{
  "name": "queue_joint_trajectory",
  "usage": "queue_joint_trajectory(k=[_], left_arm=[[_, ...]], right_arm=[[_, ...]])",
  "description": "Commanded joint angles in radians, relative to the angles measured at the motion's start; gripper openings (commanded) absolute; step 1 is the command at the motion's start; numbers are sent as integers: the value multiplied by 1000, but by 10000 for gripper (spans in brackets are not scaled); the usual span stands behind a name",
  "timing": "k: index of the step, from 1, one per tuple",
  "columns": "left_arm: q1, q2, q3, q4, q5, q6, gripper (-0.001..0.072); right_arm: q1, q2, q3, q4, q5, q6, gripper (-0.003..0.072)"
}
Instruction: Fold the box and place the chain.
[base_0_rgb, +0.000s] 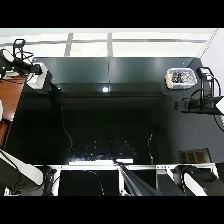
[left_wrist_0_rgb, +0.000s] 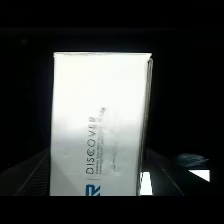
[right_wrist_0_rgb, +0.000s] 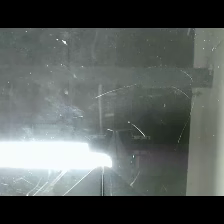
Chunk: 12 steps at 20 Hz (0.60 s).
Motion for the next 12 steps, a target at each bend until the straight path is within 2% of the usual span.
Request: queue_joint_trajectory(k=[1, 3, 4, 5, 6, 7, 8, 9, 12], left_arm=[[-4, -7, 139, 8, -181, -44, 714], [-7, 0, 325, 3, -334, -116, 713], [-10, 29, 379, -1, -374, -169, 712], [-11, 82, 378, -2, -377, -212, 688], [-14, 155, 344, -18, -369, -254, 563], [-14, 237, 283, -43, -340, -256, 329], [-14, 333, 202, -78, -305, -255, 64], [-14, 419, 129, -114, -273, -252, 27], [-55, 646, -55, -181, -240, -250, 25]], right_arm=[[0, 0, 0, 2, -1, 0, 16], [0, 0, 0, 2, -1, 0, 16], [0, 0, 0, 2, -1, 0, 16], [0, 1, 0, 3, 3, -1, 16], [0, 2, 0, 6, 12, -5, 15], [1, 6, 4, 10, 35, -28, 15], [2, 16, 11, 18, 71, -71, 15], [6, 33, 18, 19, 105, -104, 15], [18, 140, 23, 23, 126, -121, 15]])
